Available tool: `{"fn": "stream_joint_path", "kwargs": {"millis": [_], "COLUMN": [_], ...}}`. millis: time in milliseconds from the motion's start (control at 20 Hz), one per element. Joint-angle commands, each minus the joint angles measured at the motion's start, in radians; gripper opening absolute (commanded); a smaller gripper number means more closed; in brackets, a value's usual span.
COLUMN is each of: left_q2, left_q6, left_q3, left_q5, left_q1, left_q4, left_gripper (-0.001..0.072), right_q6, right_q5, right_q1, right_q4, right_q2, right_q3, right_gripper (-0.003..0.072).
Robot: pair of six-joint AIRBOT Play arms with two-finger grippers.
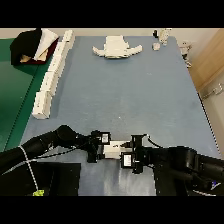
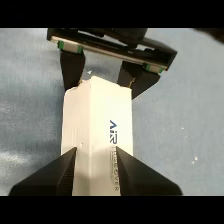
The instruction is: Fold the box.
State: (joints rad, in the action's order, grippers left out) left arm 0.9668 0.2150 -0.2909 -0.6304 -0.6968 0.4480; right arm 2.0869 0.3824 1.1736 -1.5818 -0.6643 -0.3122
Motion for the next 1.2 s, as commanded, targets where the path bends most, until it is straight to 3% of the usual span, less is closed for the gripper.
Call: {"fn": "stream_joint_path", "kwargs": {"millis": [0,800,900,1150], "left_q2": [0.000,0.000,0.000,0.000], "left_q6": [0.002,0.002,0.002,0.002], "left_q3": [0.000,0.000,0.000,0.000], "left_q5": [0.000,0.000,0.000,0.000], "left_q1": [0.000,0.000,0.000,0.000], "left_q4": [0.000,0.000,0.000,0.000], "left_gripper": [0.0510,0.0510,0.0510,0.0510], "right_q6": [0.001,0.001,0.001,0.000], "right_q5": [-0.009,-0.060,-0.060,-0.061], "right_q1": [0.000,-0.047,-0.049,-0.048], "right_q4": [-0.003,0.087,0.087,0.080], "right_q2": [0.030,0.034,0.034,0.010], "right_q3": [-0.001,-0.002,-0.002,-0.002], "right_gripper": [0.0384,0.0382,0.0337,0.0336]}}
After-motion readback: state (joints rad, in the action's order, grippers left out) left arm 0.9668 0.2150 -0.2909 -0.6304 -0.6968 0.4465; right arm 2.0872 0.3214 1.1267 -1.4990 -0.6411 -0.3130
